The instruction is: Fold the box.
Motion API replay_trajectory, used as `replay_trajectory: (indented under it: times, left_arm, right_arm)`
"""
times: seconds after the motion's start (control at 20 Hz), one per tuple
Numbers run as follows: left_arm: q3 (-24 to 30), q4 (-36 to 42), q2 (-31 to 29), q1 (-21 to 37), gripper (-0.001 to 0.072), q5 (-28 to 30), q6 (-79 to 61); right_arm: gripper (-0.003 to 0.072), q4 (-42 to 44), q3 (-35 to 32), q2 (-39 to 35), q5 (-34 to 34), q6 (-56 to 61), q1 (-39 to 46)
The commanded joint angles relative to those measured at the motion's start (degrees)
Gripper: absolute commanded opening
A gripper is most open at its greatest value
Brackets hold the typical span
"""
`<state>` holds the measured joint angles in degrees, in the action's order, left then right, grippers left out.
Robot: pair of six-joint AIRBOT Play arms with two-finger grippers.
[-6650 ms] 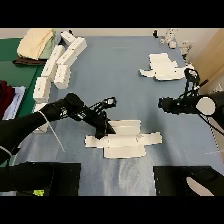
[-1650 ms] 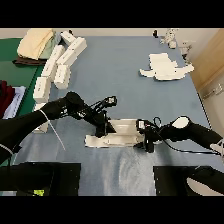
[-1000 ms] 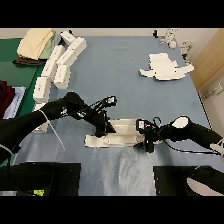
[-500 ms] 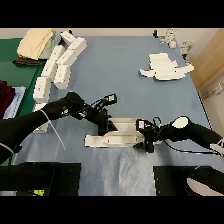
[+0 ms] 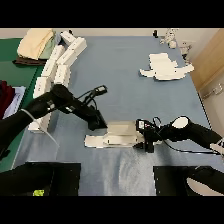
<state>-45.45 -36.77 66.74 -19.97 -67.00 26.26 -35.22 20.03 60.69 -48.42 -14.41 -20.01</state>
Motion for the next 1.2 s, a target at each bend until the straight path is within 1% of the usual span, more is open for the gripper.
replay_trajectory:
  times: [0.0,0.05,0.1,0.15,0.25,0.3,0.35,0.4,0.5,0.55,0.65,0.8,0.9,1.0,1.15]
  left_arm:
    - [0.0,-5.2,-5.4,2.4,0.0011,-9.7,21.2]
    - [0.3,-3.9,-5.7,0.7,0.0012,-9.9,25.5]
    - [0.8,-1.7,-5.6,-2.1,0.0011,-8.9,28.3]
    - [1.2,0.5,-5.3,-5.8,0.0012,-6.3,29.4]
    - [1.0,5.2,-4.1,-13.5,0.0012,3.4,29.4]
    - [0.3,6.4,-3.3,-16.0,0.0012,9.2,29.6]
    - [-0.9,6.8,-2.1,-17.0,0.0012,14.0,31.1]
    - [-1.9,7.0,-0.8,-16.8,0.0012,16.9,32.5]
    - [-3.0,7.0,2.2,-14.8,0.0012,21.0,34.9]
    - [-3.0,7.0,3.9,-13.5,0.0012,21.4,35.3]
    - [-3.0,7.0,8.0,-11.3,0.0012,19.9,36.7]
    - [-3.0,7.0,13.8,-11.3,0.0012,16.6,37.4]
    - [-3.0,7.0,16.6,-11.5,0.0012,16.2,37.9]
    - [-3.1,7.0,17.6,-11.5,0.0012,16.0,37.9]
    - [-3.5,7.0,17.6,-11.3,0.0012,15.7,37.1]
  right_arm:
    - [0.0508,0.0,0.0,0.0,0.1,0.0,0.0]
    - [0.0508,0.0,0.0,0.0,0.1,0.0,0.0]
    - [0.0508,0.0,0.0,0.0,0.1,0.0,0.0]
    - [0.0508,0.0,0.0,0.0,0.1,0.0,0.0]
    - [0.0508,0.0,0.0,0.0,0.1,0.0,0.0]
    - [0.0508,0.0,0.0,0.0,0.1,0.0,0.0]
    - [0.0508,0.0,0.0,0.0,0.1,0.0,0.0]
    - [0.0508,0.0,0.0,0.0,0.1,0.0,0.0]
    - [0.0508,0.0,0.0,0.0,0.1,0.0,0.0]
    - [0.0508,0.0,0.0,0.0,0.1,0.0,0.0]
    - [0.0508,0.0,0.0,0.0,0.1,0.0,0.0]
    - [0.0508,0.0,0.0,0.0,0.1,0.0,0.0]
    - [0.0508,0.0,0.0,0.0,0.1,0.0,0.0]
    - [0.0508,0.0,0.0,0.0,0.1,0.0,0.0]
    - [0.0508,0.0,0.0,0.0,0.1,0.0,0.0]
